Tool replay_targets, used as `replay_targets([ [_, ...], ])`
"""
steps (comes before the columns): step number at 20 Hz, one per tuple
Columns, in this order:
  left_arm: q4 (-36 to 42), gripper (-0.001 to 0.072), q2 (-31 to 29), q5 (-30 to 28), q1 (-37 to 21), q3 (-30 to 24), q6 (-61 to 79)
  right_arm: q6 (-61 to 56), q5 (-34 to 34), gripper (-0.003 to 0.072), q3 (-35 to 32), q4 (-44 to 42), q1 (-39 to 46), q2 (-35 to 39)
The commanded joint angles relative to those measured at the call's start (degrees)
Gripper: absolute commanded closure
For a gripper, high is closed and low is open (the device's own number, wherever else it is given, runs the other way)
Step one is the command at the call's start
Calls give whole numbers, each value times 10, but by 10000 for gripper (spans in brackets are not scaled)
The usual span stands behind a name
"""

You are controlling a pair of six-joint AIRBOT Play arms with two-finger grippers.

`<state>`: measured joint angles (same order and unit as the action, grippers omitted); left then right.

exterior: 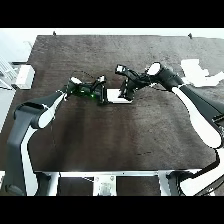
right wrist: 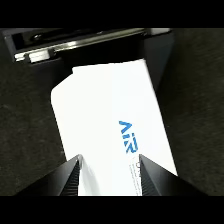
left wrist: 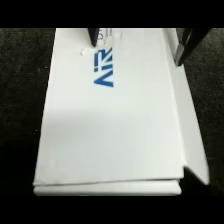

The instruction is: Fold the box and place the chain.

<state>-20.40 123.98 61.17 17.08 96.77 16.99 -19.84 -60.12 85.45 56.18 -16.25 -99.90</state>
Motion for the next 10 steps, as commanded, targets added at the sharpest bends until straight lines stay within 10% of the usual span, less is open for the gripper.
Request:
replay_targets([
  [1,0,179,0,-1,0,0,0,-3,43,242,-11,14,-1,3],
  [10,0,179,0,-1,0,0,0,-6,61,226,25,13,0,16],
])
